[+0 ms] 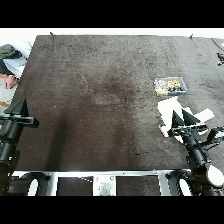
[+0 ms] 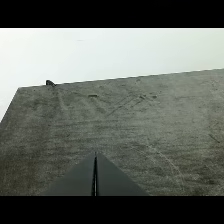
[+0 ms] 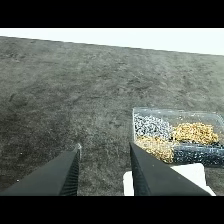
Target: Fold the box and place the chain.
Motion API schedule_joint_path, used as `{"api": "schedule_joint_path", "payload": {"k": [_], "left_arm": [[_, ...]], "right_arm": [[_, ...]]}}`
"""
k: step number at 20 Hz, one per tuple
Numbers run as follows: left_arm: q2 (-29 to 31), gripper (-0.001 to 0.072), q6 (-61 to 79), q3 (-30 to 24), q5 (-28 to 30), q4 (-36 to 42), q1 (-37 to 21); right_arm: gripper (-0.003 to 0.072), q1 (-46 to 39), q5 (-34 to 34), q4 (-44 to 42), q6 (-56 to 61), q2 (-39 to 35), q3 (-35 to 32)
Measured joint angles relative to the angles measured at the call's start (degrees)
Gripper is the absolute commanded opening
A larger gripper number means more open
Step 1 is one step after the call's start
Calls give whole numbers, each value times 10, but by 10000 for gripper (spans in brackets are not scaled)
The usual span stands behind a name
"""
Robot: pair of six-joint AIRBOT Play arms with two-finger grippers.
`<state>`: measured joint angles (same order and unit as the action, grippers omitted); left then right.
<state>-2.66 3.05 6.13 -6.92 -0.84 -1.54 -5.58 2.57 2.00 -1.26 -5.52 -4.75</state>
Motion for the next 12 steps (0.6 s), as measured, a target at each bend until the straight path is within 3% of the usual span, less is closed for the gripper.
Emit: {"api": "schedule_joint_path", "payload": {"k": [7, 12], "left_arm": [[0, 13, 0, 0, 0, 0, 0], [0, 13, 0, 0, 0, 0, 0]], "right_arm": [[361, 0, -16, 0, 0, 0, 13], [362, 0, -67, -16, 0, 31, 89]]}}
